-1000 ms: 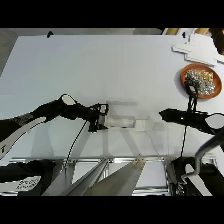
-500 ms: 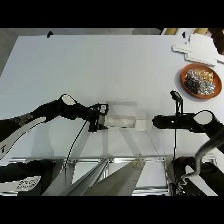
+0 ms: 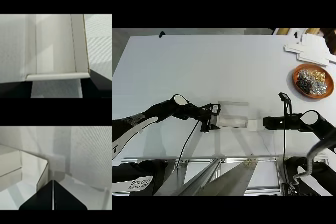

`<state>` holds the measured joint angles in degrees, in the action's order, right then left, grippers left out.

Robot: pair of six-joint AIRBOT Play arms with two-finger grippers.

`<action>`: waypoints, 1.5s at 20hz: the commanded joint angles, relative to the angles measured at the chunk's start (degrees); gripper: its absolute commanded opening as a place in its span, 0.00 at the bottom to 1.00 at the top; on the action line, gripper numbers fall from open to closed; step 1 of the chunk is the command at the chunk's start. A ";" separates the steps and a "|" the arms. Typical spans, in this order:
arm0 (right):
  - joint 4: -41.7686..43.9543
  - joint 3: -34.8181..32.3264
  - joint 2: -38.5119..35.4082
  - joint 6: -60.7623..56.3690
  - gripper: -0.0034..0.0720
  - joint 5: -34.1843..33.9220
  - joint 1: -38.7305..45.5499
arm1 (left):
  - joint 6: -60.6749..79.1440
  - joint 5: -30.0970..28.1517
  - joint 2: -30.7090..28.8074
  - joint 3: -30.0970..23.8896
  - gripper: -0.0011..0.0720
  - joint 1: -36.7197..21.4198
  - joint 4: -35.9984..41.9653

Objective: Fold the box and place the chain.

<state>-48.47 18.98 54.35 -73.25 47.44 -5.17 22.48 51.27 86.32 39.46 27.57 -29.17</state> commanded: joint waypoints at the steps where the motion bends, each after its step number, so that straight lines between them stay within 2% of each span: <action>1: 5.42 -0.02 3.56 1.62 0.07 -0.22 -0.13 | 0.00 -0.02 -0.04 0.07 0.22 0.02 0.00; 4: 13.42 0.00 3.80 8.44 0.09 1.77 -0.15 | 0.00 -0.02 -0.04 0.07 0.22 0.02 0.00; 7: 17.27 0.00 2.40 10.62 0.45 2.40 -1.68 | 0.00 -0.02 -0.04 0.07 0.22 0.02 0.00; 8: 17.31 0.00 1.99 10.58 0.50 2.14 -2.71 | 0.00 -0.02 -0.04 0.07 0.22 0.02 -0.02; 13: 17.66 0.44 1.46 10.10 0.50 -0.44 -7.28 | 0.00 -0.02 -0.04 0.07 0.22 0.02 0.00; 20: 15.63 4.46 1.42 8.52 0.50 -0.04 -7.32 | 0.00 -0.02 -0.04 0.07 0.22 0.02 0.00; 24: 9.94 4.57 1.42 3.76 0.50 0.94 -7.32 | 0.00 -0.02 -0.04 0.07 0.22 0.02 -0.02; 28: 10.40 4.59 1.42 3.61 0.50 2.08 -7.41 | 0.00 -0.02 -0.04 0.07 0.22 0.02 0.00; 30: 10.88 5.05 1.42 3.56 0.63 1.38 -9.09 | 0.00 0.00 -0.04 0.07 0.22 0.02 0.00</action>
<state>-37.43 23.62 55.79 -68.99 48.82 -13.04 22.48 51.20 86.32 39.46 27.57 -29.19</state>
